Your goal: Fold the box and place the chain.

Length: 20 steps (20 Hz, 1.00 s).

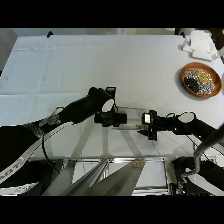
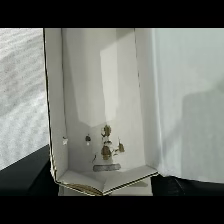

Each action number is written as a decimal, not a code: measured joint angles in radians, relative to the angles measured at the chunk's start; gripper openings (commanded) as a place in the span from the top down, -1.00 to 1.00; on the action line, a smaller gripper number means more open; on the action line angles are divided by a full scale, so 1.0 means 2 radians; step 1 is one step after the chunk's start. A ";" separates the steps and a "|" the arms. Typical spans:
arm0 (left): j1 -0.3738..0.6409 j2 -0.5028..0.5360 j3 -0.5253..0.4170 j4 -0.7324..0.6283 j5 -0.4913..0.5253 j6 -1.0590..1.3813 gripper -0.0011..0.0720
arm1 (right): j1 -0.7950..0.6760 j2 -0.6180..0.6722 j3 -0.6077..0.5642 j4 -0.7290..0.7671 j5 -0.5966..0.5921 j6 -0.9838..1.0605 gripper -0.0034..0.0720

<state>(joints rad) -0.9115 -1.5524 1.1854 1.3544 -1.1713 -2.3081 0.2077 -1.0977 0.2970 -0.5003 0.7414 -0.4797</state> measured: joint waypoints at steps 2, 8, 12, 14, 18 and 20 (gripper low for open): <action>-0.006 -0.009 0.000 0.002 0.001 -0.002 0.56 | 0.000 0.000 0.000 0.000 0.000 0.000 -0.19; -0.021 -0.024 0.000 0.006 0.010 -0.014 0.62 | 0.000 0.000 0.000 0.000 0.001 0.000 -0.19; -0.026 -0.026 0.000 0.011 0.013 -0.024 0.95 | 0.000 0.000 0.000 0.000 0.001 0.000 -0.19; -0.027 -0.027 0.000 0.012 0.014 -0.025 0.91 | 0.000 0.000 0.000 0.000 0.001 0.000 -0.19; -0.030 -0.034 0.000 0.012 0.030 -0.025 0.33 | 0.000 0.000 0.000 -0.001 0.000 -0.001 -0.19; -0.031 -0.036 0.000 0.013 0.032 -0.026 0.40 | 0.000 0.000 0.000 0.000 -0.001 -0.001 -0.19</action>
<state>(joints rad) -0.9726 -1.6238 1.1847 1.3804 -1.1076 -2.3596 0.2077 -1.0977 0.2970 -0.5007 0.7403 -0.4816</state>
